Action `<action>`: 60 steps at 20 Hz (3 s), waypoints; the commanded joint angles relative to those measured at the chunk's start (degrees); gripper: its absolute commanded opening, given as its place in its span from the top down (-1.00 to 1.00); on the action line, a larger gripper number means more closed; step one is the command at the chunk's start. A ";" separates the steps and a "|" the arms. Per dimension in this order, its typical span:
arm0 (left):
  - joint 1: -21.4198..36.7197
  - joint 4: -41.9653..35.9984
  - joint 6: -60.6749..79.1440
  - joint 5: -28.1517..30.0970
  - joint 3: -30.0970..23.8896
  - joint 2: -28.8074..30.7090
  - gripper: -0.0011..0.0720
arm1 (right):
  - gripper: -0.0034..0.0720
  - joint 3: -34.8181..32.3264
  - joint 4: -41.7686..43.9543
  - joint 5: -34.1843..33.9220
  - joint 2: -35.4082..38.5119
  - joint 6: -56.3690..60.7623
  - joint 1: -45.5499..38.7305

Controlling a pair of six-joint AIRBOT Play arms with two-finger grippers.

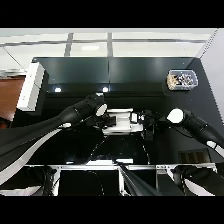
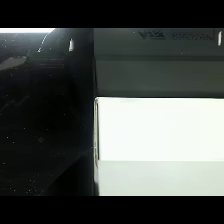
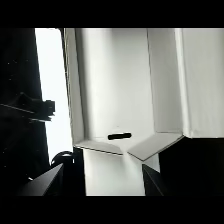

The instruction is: Fold the box and place the chain.

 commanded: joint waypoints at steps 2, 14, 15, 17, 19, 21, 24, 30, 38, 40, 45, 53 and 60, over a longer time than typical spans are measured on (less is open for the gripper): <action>0.02 0.07 0.11 0.00 0.07 -0.02 0.89 | -0.50 0.04 0.37 -2.51 -0.98 -2.60 -0.28; 0.02 -0.07 0.11 0.70 0.07 -0.02 0.89 | 0.57 0.04 23.61 -2.97 -6.95 -16.09 0.39; 0.02 -0.07 0.11 0.70 0.07 -0.02 0.89 | 0.57 0.04 24.92 -2.97 -7.87 -16.09 0.96; 0.02 -0.09 0.09 0.70 0.07 -0.02 0.89 | 0.57 0.04 25.83 -3.67 -9.44 -15.72 1.55; 0.02 -0.11 0.09 0.68 0.07 -0.02 0.89 | 0.04 0.04 25.75 -7.17 -9.86 -12.83 1.49; 0.02 -0.13 0.11 0.63 0.07 -0.02 0.89 | 0.67 0.04 25.62 -7.56 -9.79 -11.89 1.09; 0.02 -0.13 0.09 0.66 0.07 -0.02 0.89 | 0.70 0.09 23.12 -6.67 -9.16 -7.43 1.07; 0.02 -0.13 0.09 0.68 0.07 -0.02 0.89 | 0.87 7.78 0.15 15.43 0.20 38.14 -8.35; 0.02 -0.13 0.09 0.85 0.07 -0.02 0.89 | 0.87 1.64 4.31 9.22 -1.05 73.33 -36.98; 0.02 -0.13 0.11 0.85 0.07 -0.02 0.89 | 0.87 1.18 7.41 15.21 -5.42 68.06 -35.76; 0.02 -0.13 0.11 0.85 0.07 -0.02 0.89 | 0.87 1.25 18.08 21.53 -15.04 54.69 -24.98; 0.02 -0.13 0.11 0.81 0.07 -0.02 0.89 | -0.35 10.64 17.81 27.69 -15.04 52.15 -20.09; 0.02 -0.13 0.11 0.81 0.07 -0.02 0.89 | -0.35 11.74 17.35 25.77 -15.04 53.77 -12.92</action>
